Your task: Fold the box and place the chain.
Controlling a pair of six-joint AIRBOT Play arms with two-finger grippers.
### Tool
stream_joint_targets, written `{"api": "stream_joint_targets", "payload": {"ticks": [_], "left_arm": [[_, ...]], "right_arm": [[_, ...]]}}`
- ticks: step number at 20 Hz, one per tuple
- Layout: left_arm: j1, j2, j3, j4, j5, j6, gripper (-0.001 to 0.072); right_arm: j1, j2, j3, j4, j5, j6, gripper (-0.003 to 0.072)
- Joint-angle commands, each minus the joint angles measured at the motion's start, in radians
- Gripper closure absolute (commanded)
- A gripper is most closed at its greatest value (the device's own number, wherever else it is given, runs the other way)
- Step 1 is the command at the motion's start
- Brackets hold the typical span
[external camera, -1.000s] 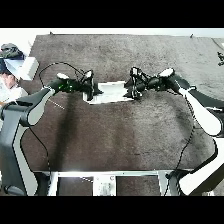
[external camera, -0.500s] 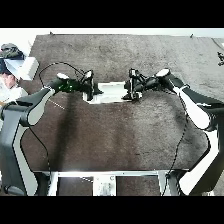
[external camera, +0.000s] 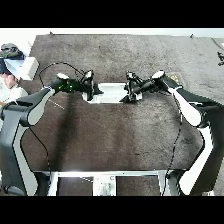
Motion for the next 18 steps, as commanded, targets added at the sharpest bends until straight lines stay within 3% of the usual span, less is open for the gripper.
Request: {"api": "stream_joint_targets", "payload": {"ticks": [1, 18], "left_arm": [[0.000, 0.001, 0.000, 0.000, 0.000, 0.000, 0.0698], [0.000, 0.001, 0.000, 0.000, 0.000, 0.000, 0.0698]], "right_arm": [[0.016, -0.026, 0.032, 0.000, 0.003, 0.005, 0.0099], [0.008, -0.044, 0.033, -0.006, -0.008, -0.004, 0.0099]]}}
